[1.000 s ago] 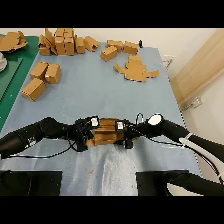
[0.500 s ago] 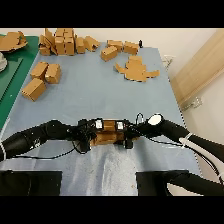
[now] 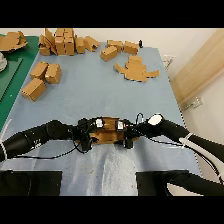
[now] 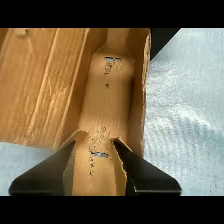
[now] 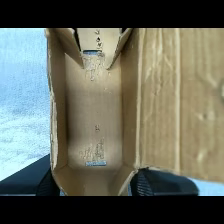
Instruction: Fold the box.
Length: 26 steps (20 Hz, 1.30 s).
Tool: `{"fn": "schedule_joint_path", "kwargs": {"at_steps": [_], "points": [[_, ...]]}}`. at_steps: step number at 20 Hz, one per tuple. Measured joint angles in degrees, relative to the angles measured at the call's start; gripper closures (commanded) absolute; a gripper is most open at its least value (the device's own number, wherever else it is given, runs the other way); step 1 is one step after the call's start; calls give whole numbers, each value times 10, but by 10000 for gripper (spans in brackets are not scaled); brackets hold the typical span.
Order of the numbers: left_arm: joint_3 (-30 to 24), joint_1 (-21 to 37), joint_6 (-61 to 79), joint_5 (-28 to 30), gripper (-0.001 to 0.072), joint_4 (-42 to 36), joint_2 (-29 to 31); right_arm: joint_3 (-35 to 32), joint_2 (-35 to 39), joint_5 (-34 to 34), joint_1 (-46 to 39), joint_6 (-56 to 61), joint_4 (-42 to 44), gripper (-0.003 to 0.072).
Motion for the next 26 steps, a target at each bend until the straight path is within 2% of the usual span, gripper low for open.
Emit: {"fn": "schedule_joint_path", "kwargs": {"at_steps": [7, 9, 11, 14, 15, 16, 19, 21, 23, 26], "points": [[0, 1, 0, 2, 346, 1, 0, 0, 0, 0, 0, 0, 0, 180], [0, 4, -4, 6, 484, 36, 9, 0, 0, 0, 0, 0, 0, 180], [0, 13, -50, 5, 484, 110, 36, 0, 0, 4, 0, -2, 0, 180], [0, 46, -201, -51, 487, 258, 108, 0, 0, 4, 1, -2, 0, 180], [0, 61, -264, -87, 573, 309, 137, 0, 0, 3, 1, -2, 0, 180], [0, 74, -326, -125, 696, 351, 164, 0, 0, 3, 1, -2, 0, 179], [-11, 115, -560, -232, 696, 442, 229, 0, 0, 2, 1, -1, 0, 180], [-25, 134, -708, -270, 697, 460, 247, 0, 0, 2, 1, -1, 0, 180], [-39, 144, -815, -282, 697, 446, 244, 0, 0, 2, 1, -1, 0, 180], [-55, 151, -898, -260, 697, 386, 205, 0, 0, 2, 1, -1, 0, 180]]}}
